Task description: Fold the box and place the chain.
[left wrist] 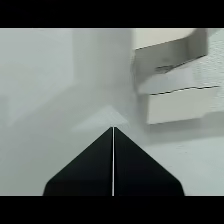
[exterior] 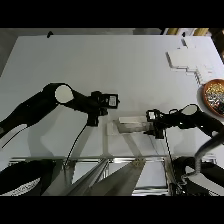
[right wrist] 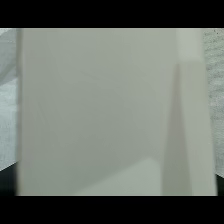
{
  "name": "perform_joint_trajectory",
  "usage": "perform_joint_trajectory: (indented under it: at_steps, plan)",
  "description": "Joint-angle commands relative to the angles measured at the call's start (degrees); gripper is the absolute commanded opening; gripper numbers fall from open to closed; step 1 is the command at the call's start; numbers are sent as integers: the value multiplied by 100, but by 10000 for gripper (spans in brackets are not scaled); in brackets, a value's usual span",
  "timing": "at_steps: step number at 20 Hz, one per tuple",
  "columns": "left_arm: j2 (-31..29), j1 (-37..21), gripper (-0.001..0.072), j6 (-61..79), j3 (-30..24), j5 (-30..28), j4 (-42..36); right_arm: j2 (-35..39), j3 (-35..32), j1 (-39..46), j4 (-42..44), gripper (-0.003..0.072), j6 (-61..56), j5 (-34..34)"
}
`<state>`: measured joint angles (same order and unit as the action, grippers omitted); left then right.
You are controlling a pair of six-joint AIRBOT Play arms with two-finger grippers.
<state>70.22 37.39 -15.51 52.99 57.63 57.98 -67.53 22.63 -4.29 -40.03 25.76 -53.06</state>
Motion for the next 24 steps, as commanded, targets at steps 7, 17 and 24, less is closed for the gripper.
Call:
perform_joint_trajectory:
  at_steps: [7, 17, 24]
  plan:
    - [271, 1609, 6, -199, 7, -1182, -485, 2, 4, 2, -2, 398, 4, -9]
    - [1075, 380, 5, -1051, 7, -2566, -1541, 2, 4, 2, -2, 398, 4, -9]
    - [1705, 367, 6, -1047, 7, -2050, -1755, 2, 4, 2, -2, 398, 4, -9]
